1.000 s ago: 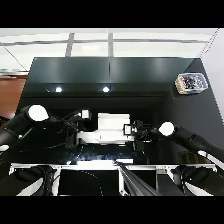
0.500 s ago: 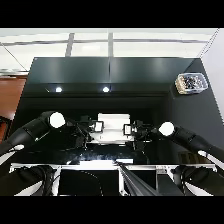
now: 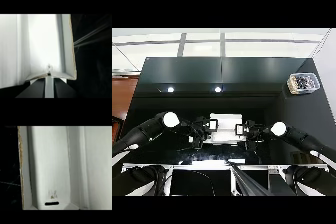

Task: Fold the box and place the chain.

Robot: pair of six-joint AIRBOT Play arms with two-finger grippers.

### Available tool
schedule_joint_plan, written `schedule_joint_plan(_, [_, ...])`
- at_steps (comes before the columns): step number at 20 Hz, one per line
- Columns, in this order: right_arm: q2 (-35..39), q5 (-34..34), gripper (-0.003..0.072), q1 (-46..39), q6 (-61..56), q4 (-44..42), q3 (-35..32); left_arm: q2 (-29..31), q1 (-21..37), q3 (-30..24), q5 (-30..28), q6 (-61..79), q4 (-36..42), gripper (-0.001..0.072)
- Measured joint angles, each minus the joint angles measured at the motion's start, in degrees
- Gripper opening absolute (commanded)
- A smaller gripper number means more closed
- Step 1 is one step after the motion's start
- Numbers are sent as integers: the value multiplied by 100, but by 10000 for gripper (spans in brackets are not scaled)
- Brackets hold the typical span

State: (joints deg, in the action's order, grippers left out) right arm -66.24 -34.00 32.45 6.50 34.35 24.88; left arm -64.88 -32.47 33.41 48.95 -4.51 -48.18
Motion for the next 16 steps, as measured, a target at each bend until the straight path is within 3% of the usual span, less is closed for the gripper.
schedule_joint_plan(1, [0,0,42,0,-2,-2,0,-44,-2,0,-28,2,164,123])
schedule_joint_plan(3, [0,0,42,0,-2,0,0,-136,0,0,-55,0,446,21])
schedule_joint_plan(6, [0,0,42,0,-2,-2,0,-236,0,0,-85,2,675,32])
schedule_joint_plan(8, [0,0,42,0,-2,0,0,-271,0,0,-90,4,750,257])
schedule_joint_plan(9, [0,0,43,0,0,0,0,-284,0,0,-107,2,776,252])
schedule_joint_plan(10, [0,-2,43,0,0,-2,0,-291,0,0,-111,2,782,191])
schedule_joint_plan(12, [0,0,43,0,0,-2,0,-302,0,0,-87,2,793,191])
schedule_joint_plan(13, [0,-2,43,0,0,0,0,-302,2,0,-81,2,796,121])
schedule_joint_plan(15, [0,0,42,0,0,0,0,-306,2,0,-42,2,800,93])
schedule_joint_plan(16, [0,0,43,0,2,0,0,-304,4,2,-31,2,804,20])
